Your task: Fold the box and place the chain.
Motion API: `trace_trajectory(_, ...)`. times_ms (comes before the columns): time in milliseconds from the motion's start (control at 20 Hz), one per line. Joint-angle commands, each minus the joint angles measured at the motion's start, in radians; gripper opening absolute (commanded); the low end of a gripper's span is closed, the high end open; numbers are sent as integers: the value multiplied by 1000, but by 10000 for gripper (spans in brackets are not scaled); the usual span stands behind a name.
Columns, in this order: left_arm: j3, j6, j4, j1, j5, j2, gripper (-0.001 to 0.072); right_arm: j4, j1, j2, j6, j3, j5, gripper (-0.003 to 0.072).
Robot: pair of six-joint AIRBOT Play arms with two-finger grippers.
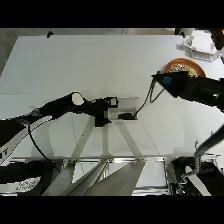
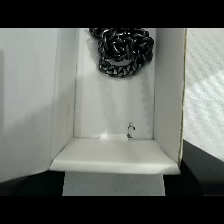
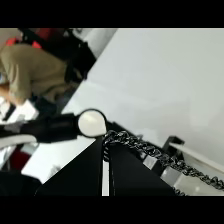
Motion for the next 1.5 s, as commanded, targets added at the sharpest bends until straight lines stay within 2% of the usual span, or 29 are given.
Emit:
trace_trajectory(0,0,0,0,0,0,1,272,-75,127,-127,-32,0,-18,19)
trace_trajectory(200,0,0,0,0,0,1,272,-213,201,-241,8,0,-48,19)
trace_trajectory(400,0,0,1,0,0,1,272,-360,203,-259,60,-8,-39,19)
trace_trajectory(700,0,0,0,0,0,1,272,-369,208,-343,55,-74,-80,18)
trace_trajectory(1000,0,0,0,0,0,1,272,-390,335,-512,49,-76,-173,19)
trace_trajectory(1250,0,0,0,0,0,1,272,-393,375,-596,52,-76,-208,20)
trace_trajectory(1300,0,0,0,0,0,1,272,-391,375,-613,55,-76,-206,53)
trace_trajectory(1400,0,0,0,0,0,1,272,-392,375,-626,59,-76,-206,239)
trace_trajectory(1450,0,0,0,0,0,1,272,-387,375,-624,59,-75,-206,276)
